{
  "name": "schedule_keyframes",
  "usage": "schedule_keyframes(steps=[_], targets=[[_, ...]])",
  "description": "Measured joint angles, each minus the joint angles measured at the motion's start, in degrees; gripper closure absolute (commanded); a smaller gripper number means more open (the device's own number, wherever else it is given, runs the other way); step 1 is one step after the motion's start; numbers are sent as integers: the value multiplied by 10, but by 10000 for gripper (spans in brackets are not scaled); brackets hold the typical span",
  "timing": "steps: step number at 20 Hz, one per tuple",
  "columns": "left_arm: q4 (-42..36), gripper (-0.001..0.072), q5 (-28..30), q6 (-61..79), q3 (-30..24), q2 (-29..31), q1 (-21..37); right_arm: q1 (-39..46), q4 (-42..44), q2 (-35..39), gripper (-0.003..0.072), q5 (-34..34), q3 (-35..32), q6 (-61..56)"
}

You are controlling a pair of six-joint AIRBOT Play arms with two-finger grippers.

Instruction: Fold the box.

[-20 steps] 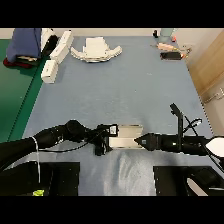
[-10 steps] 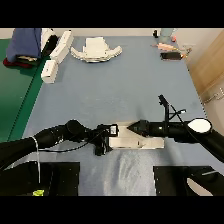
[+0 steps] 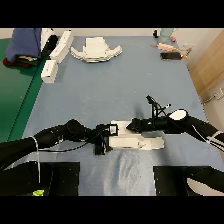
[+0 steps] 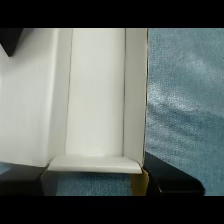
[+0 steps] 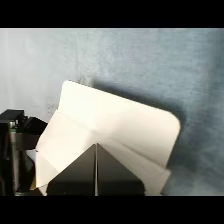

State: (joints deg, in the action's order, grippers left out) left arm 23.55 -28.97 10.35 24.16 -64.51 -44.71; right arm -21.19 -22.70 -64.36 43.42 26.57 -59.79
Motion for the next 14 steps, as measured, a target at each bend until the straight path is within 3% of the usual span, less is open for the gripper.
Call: schedule_keyframes(steps=[7, 14], targets=[[0, 195, 0, 2, 0, 0, 0, 1, -14, 9, 683, 18, 9, 28], [0, 195, 0, 1, 0, 0, 0, 1, -59, 153, 683, 68, 25, 33]])
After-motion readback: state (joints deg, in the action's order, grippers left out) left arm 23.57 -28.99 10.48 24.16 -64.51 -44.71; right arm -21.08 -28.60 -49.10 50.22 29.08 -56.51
